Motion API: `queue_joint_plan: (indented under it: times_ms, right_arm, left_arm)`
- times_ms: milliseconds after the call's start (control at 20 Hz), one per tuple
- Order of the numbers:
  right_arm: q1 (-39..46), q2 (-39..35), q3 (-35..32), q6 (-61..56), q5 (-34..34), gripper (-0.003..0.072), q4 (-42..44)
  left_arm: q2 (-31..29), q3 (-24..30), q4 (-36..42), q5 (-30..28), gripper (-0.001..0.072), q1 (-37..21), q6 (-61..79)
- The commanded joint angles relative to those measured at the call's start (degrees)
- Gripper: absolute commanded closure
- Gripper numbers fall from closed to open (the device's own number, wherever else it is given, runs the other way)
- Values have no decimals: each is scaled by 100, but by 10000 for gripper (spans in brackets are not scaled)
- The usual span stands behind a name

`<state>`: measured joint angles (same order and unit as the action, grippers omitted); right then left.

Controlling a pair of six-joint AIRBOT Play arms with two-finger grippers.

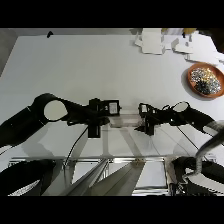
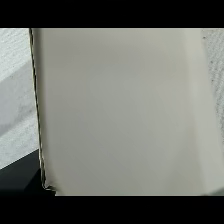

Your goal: Fold the box and place the chain.

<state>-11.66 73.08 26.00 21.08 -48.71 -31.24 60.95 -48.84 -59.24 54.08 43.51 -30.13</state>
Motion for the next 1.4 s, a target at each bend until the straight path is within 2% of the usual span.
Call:
queue_joint_plan:
  times_ms: [0,300,450,600,750,850,1000,1150,1250,1350]
  right_arm:
    - [0,-4,4,0,-7,349,2]
    - [0,-4,4,0,-4,349,2]
    - [0,-4,4,0,-4,349,0]
    - [0,-4,4,0,-4,349,0]
    - [0,-4,4,0,-7,349,2]
    - [0,-4,4,0,-4,349,2]
    - [0,-4,4,0,-4,349,2]
    - [0,-4,4,0,-4,349,2]
    - [0,-4,4,0,-4,349,2]
    - [0,-4,4,0,-4,349,2]
  left_arm:
    - [321,-4,127,-1093,705,555,-146]
    - [1327,-4,741,-3519,706,365,-603]
    - [1746,-4,1014,-3757,707,52,-645]
    - [2199,-4,1088,-3418,707,-149,-737]
    - [2267,-4,1075,-3086,707,-184,-734]
    - [2068,-4,964,-2756,705,-223,-739]
    - [1349,-4,420,-2109,705,-267,-743]
    - [632,-2,-262,-837,706,-284,-741]
    - [518,31,-863,-74,706,-286,-741]
    - [579,234,-1104,-9,706,-323,-710]
